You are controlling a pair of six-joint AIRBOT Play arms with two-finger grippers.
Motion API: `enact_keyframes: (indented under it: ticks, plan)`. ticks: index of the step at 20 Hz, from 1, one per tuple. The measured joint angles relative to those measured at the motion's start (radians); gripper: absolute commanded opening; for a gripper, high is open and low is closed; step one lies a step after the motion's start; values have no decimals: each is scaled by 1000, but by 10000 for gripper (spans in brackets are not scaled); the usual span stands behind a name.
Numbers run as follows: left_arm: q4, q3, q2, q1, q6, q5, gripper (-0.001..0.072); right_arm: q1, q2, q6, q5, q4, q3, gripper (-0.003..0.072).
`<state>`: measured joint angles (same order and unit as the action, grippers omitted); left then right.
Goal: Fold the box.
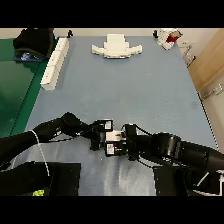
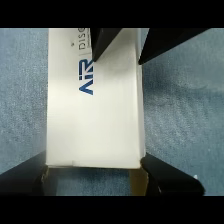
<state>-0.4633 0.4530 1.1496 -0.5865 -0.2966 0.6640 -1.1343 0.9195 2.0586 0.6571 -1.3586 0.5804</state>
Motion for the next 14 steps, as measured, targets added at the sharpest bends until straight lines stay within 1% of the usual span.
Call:
enact_keyframes:
  ticks: [2, 3, 4, 14]
  plan:
    - [0, 0, 0, 0, 0, 0, 499, 0, 0, 0, 0, 0, 0, 270]
    - [0, 0, 0, 0, 0, 0, 499, 0, 0, 0, 0, 0, 0, 308]
    - [0, 0, 0, 0, -1, 0, 499, 0, 0, 0, 0, 0, 0, 314]
    - [-1, 0, 0, 0, -2, 0, 499, 0, -43, 0, -9, 26, 9, 314]
